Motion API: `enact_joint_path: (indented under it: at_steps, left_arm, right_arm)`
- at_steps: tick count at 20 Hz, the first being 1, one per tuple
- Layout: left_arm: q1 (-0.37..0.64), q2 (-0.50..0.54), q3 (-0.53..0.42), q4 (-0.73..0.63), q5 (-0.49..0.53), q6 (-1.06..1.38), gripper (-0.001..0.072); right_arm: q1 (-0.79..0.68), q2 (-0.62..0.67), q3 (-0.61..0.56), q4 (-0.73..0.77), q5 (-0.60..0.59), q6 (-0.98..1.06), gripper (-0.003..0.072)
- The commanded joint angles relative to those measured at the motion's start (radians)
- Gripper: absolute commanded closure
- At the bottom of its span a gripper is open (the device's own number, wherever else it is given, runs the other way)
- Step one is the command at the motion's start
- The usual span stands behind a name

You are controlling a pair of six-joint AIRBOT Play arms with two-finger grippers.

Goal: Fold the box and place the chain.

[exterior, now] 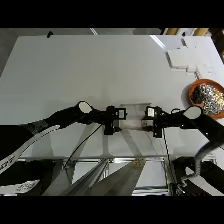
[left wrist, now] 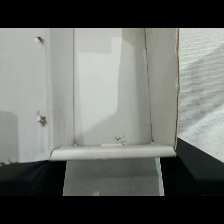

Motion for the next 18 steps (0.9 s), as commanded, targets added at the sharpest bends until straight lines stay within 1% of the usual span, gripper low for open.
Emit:
enact_joint_path:
  at_steps: [1, 4, 6, 7, 8, 9, 10, 12, 15, 17, 18]
  left_arm:
    - [0.001, 0.000, 0.000, 0.000, 0.000, 0.001, 0.0491]
    - [0.001, 0.000, 0.000, 0.000, 0.001, 0.001, 0.0491]
    - [0.001, 0.000, 0.000, 0.000, 0.000, 0.001, 0.0491]
    - [0.001, 0.000, 0.000, 0.000, 0.000, 0.002, 0.0491]
    - [0.001, 0.000, 0.000, 0.000, 0.000, 0.001, 0.0491]
    - [0.001, 0.000, 0.000, 0.000, 0.001, 0.001, 0.0491]
    - [0.001, 0.000, 0.000, 0.000, 0.000, 0.001, 0.0491]
    - [0.001, 0.000, 0.000, 0.000, 0.001, 0.001, 0.0491]
    - [0.001, 0.000, 0.000, 0.000, 0.001, 0.001, 0.0491]
    - [0.001, 0.000, 0.000, 0.000, 0.000, 0.001, 0.0491]
    - [0.001, 0.000, 0.000, 0.000, 0.000, 0.001, 0.0491]
  right_arm:
    - [0.000, -0.021, -0.001, 0.032, 0.000, 0.013, 0.0248]
    - [0.000, 0.005, -0.001, -0.021, 0.031, 0.114, 0.0250]
    - [0.000, 0.081, 0.000, -0.116, 0.056, 0.257, 0.0265]
    - [0.000, 0.124, 0.000, -0.160, 0.063, 0.340, 0.0340]
    - [0.000, 0.166, 0.000, -0.193, 0.067, 0.423, 0.0484]
    - [0.000, 0.206, 0.000, -0.216, 0.073, 0.514, 0.0611]
    - [0.000, 0.237, 0.000, -0.225, 0.074, 0.594, 0.0651]
    - [0.000, 0.275, 0.006, -0.243, 0.071, 0.721, 0.0651]
    - [-0.008, 0.281, 0.056, -0.316, 0.080, 0.901, 0.0652]
    - [-0.061, 0.281, 0.108, -0.346, 0.111, 0.982, 0.0667]
    - [-0.099, 0.281, 0.131, -0.338, 0.109, 1.004, 0.0667]
